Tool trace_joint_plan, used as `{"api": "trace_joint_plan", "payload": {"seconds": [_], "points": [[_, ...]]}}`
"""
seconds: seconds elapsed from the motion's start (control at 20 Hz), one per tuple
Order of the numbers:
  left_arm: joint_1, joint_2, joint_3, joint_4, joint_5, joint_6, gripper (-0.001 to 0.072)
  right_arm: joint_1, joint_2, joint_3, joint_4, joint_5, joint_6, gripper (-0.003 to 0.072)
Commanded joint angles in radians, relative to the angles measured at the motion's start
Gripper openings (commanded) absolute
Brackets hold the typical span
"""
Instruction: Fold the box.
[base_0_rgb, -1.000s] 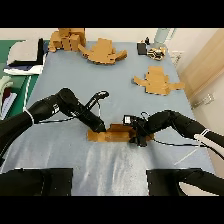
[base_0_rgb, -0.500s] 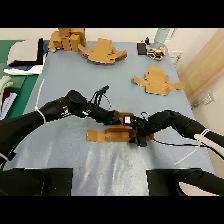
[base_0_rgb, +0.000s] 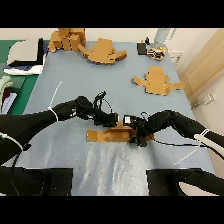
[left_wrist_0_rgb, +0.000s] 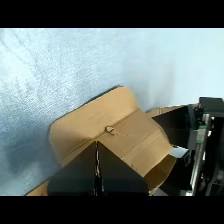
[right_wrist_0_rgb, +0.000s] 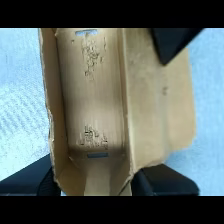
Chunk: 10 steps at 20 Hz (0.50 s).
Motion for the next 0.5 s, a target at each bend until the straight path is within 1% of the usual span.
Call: {"api": "trace_joint_plan", "payload": {"seconds": [0.0,0.1,0.15,0.25,0.3,0.4,0.45], "points": [[-0.010,-0.009,0.005,0.044,0.008,-0.045,0.0012,0.000,0.001,0.001,0.000,0.000,0.000,0.0512],[0.000,0.006,0.021,0.043,0.008,-0.025,0.0012,0.000,0.001,0.001,0.000,0.000,0.000,0.0512],[0.011,0.029,0.028,0.042,0.004,-0.009,0.0012,0.000,0.001,0.001,0.000,0.000,0.000,0.0512],[0.034,0.117,0.028,0.042,-0.024,0.077,0.0011,0.000,0.001,0.001,0.000,0.000,0.000,0.0512],[0.049,0.174,0.021,0.059,-0.053,0.123,0.0011,0.000,0.001,0.001,0.000,0.000,0.000,0.0512],[0.097,0.294,-0.029,0.106,-0.088,0.176,0.0011,0.000,0.001,0.001,0.000,0.000,0.000,0.0512],[0.133,0.355,-0.072,0.107,-0.107,0.211,0.0011,0.000,0.001,0.001,0.000,0.000,0.000,0.0512]]}}
